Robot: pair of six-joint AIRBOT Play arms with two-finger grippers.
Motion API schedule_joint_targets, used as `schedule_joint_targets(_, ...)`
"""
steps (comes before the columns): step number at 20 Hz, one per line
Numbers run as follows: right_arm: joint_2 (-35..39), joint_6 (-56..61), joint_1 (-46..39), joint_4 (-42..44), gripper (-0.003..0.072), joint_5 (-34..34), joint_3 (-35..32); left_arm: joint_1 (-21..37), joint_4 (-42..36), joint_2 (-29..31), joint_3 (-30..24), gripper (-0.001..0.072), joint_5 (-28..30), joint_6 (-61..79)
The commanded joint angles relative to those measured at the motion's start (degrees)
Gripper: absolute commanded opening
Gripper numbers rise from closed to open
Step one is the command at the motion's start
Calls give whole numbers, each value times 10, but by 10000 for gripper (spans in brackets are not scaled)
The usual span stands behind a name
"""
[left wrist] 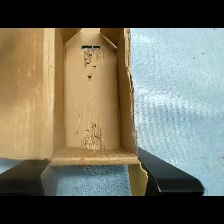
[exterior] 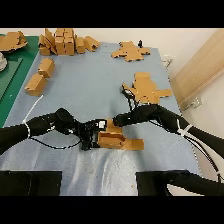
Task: Fold the box.
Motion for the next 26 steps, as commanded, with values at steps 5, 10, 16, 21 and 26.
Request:
schedule_joint_targets(5, 179, 92, 0, -192, 1, -96, 0, 0, 0, 0, 0, 403, 0, 0)
schedule_joint_targets(10, 321, 52, 1, -205, 1, -272, -35, 0, 0, 0, 0, 403, 0, 0)
schedule_joint_targets(16, 392, -111, 1, -196, 466, -271, -134, 0, 0, 0, 0, 404, 0, 0)
schedule_joint_targets(21, 308, -249, 23, -148, 471, -179, -158, 0, 0, 0, 0, 404, 0, 0)
schedule_joint_targets(26, 223, -303, 55, -140, 453, -109, -158, 0, 0, 0, 0, 404, 0, 0)
